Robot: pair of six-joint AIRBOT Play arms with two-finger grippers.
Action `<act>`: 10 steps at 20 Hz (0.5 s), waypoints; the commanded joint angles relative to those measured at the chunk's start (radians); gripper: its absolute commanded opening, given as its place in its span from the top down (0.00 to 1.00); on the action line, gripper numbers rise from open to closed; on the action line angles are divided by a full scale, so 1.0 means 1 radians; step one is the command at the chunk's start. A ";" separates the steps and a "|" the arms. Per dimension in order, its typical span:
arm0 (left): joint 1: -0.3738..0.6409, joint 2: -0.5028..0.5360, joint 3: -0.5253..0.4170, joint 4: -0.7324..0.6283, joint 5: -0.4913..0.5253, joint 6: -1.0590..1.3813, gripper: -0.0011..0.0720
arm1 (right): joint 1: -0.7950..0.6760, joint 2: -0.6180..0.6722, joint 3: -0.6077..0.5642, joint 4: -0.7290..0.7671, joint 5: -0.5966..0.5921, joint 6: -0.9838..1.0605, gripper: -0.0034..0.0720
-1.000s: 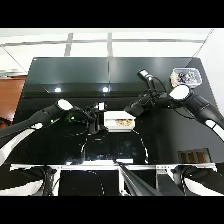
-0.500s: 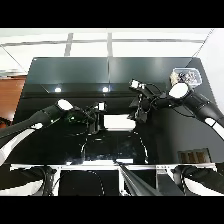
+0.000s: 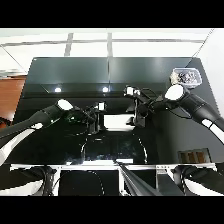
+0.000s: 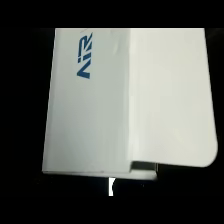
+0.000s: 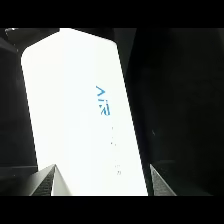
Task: Fold the box and place the chain.
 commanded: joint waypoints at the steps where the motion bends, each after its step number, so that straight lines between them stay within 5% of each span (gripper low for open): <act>1: -0.001 0.000 0.000 0.000 0.000 0.000 0.35 | 0.014 -0.005 -0.002 -0.003 -0.036 -0.003 0.08; 3: -0.001 0.000 0.000 0.000 0.000 0.000 0.35 | 0.014 -0.010 -0.002 -0.003 -0.019 -0.002 0.09; 4: -0.001 0.000 0.000 0.000 0.000 0.000 0.35 | 0.014 -0.014 -0.002 -0.004 -0.007 -0.001 0.28; 6: -0.001 0.000 0.000 0.000 0.000 0.000 0.35 | 0.014 -0.018 -0.002 -0.011 -0.002 0.004 0.34; 8: -0.001 0.000 0.000 0.000 0.000 0.000 0.35 | 0.014 -0.018 -0.002 -0.011 -0.001 0.005 0.62; 10: -0.001 0.000 0.000 0.000 0.000 0.000 0.35 | 0.014 -0.019 -0.002 -0.025 -0.001 0.005 0.62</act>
